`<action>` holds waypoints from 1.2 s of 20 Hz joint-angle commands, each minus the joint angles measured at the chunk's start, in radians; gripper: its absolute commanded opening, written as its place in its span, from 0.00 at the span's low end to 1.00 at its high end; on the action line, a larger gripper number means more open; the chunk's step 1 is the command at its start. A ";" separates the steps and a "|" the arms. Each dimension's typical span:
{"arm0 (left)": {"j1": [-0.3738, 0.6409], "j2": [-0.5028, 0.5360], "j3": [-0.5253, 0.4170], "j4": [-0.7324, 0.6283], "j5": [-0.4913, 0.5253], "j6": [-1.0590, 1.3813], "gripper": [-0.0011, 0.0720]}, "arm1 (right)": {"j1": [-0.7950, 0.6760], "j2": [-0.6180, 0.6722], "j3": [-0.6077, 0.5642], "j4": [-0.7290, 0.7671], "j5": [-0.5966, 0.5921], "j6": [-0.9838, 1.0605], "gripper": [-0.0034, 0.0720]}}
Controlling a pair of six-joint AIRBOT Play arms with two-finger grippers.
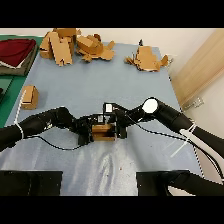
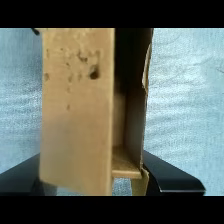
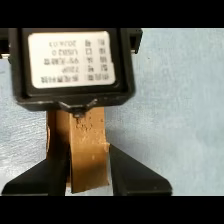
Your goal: Fold the box.
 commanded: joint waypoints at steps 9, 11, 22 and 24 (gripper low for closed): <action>0.000 0.001 0.000 0.000 0.000 0.000 0.50 | 0.112 0.000 0.000 -0.122 0.039 0.074 0.53; 0.000 0.001 0.000 0.000 0.000 0.000 0.50 | 0.112 0.003 0.002 -0.126 0.039 0.088 0.53; 0.000 0.001 0.000 0.000 0.000 0.000 0.50 | -0.102 0.286 -0.003 -0.199 -0.080 1.007 0.05; 0.000 0.001 0.000 0.000 0.001 0.000 0.50 | -0.153 0.311 -0.042 -0.214 -0.162 1.368 0.05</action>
